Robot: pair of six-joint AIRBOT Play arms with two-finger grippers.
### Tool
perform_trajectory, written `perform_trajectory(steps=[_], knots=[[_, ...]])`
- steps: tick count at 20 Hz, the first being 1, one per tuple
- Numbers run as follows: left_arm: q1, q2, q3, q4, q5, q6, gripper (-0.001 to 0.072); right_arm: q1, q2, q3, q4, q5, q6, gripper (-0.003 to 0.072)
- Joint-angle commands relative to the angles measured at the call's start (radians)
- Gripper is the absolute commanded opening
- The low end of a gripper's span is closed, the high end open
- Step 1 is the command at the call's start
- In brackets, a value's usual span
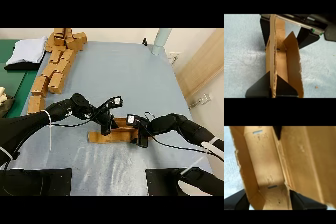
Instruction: Fold the box.
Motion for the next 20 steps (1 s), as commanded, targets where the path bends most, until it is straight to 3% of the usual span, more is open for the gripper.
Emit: perform_trajectory(steps=[1,18,19,20], knots=[[0.000,-0.001,0.000,0.000,0.000,0.000,0.0016,-0.002,-0.045,0.001,0.048,0.000,-0.061,0.0720],[0.000,-0.001,0.000,0.000,0.000,0.000,0.0016,-0.002,-0.056,0.000,0.041,-0.011,-0.074,0.0710],[0.000,-0.001,0.000,0.000,0.000,0.000,0.0015,-0.002,-0.056,0.000,0.040,-0.010,-0.074,0.0692],[0.000,-0.001,0.000,0.000,0.000,0.000,0.0016,-0.002,-0.056,0.000,0.041,-0.011,-0.074,0.0610]])
